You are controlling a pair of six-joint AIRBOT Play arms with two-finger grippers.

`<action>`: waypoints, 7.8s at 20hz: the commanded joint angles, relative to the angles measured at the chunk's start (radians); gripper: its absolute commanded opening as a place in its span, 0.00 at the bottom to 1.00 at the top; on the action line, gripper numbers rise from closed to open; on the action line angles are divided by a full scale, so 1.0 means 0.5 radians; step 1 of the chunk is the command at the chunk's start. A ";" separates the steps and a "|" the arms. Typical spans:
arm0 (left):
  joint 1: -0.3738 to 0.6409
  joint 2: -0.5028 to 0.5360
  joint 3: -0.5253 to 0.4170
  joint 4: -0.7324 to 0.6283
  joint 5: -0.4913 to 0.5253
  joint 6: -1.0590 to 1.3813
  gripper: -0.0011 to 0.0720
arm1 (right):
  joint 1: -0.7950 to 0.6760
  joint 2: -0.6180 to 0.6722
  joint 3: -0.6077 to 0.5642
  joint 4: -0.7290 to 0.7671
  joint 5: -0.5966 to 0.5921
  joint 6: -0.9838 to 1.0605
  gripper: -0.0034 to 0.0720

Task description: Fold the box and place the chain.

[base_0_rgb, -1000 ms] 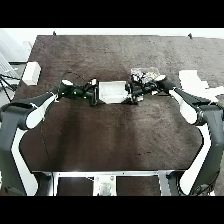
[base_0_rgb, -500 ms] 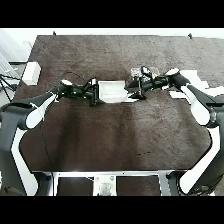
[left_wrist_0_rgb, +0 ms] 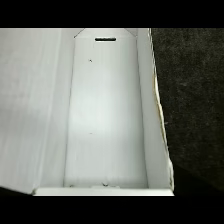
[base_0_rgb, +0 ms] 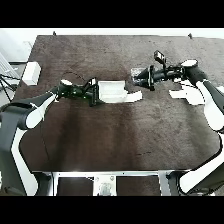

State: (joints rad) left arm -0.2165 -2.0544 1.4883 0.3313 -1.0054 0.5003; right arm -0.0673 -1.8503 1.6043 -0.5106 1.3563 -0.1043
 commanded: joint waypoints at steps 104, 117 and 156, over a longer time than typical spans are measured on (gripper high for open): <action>-0.002 0.002 -0.001 0.001 -0.001 -0.005 0.40 | 0.539 0.209 -0.566 -0.865 -0.841 0.232 0.11; -0.002 0.002 -0.001 0.001 -0.001 -0.005 0.40 | 0.037 0.578 -0.568 -0.964 -0.758 1.164 0.06; -0.002 0.002 -0.001 0.001 -0.001 -0.005 0.40 | 0.258 0.085 -0.333 -0.304 -0.342 1.661 0.55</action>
State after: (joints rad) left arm -0.2169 -2.0541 1.4883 0.3313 -1.0058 0.4980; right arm 0.0517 -1.8076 1.4368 -0.6670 1.1854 0.7269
